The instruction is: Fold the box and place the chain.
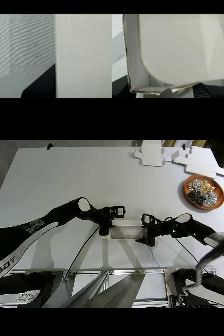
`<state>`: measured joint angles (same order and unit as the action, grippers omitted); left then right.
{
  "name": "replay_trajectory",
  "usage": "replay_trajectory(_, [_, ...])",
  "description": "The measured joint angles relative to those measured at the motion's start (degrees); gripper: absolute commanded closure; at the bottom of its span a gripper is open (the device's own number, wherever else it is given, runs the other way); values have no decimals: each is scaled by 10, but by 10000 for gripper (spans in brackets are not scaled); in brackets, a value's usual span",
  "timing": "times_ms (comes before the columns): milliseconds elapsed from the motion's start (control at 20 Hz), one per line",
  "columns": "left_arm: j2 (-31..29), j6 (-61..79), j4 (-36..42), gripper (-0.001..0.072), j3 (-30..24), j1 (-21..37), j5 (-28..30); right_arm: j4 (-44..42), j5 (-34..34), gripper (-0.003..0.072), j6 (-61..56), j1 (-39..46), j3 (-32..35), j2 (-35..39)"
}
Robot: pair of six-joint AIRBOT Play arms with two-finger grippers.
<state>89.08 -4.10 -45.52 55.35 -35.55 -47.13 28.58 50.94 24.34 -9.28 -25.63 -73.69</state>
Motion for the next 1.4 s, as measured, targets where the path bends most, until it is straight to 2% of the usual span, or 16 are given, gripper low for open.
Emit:
replay_trajectory(100, [0,0,0,701,0,0,0,-2,-3,58,0,-2,0,-1])
replay_trajectory(200, [0,0,0,701,0,0,1,-3,-7,120,1,-3,0,-1])
replay_trajectory(400, [0,0,0,701,0,0,1,-5,-10,173,1,-3,0,-1])
replay_trajectory(500, [0,0,0,701,0,0,1,-5,-10,239,1,-3,0,-1])
replay_trajectory(600, [0,0,0,701,0,0,2,-5,-10,263,2,-3,0,-1])
replay_trajectory(650, [0,0,0,701,0,0,2,-4,-10,307,2,-3,0,-1])
replay_trajectory(850, [0,0,0,701,0,0,2,-4,-10,307,2,-3,0,-1])
replay_trajectory(950, [0,0,0,701,0,0,2,-3,-10,275,2,-3,0,-1])
replay_trajectory(1400, [0,0,0,701,0,0,2,-2,-7,277,2,-3,0,0])
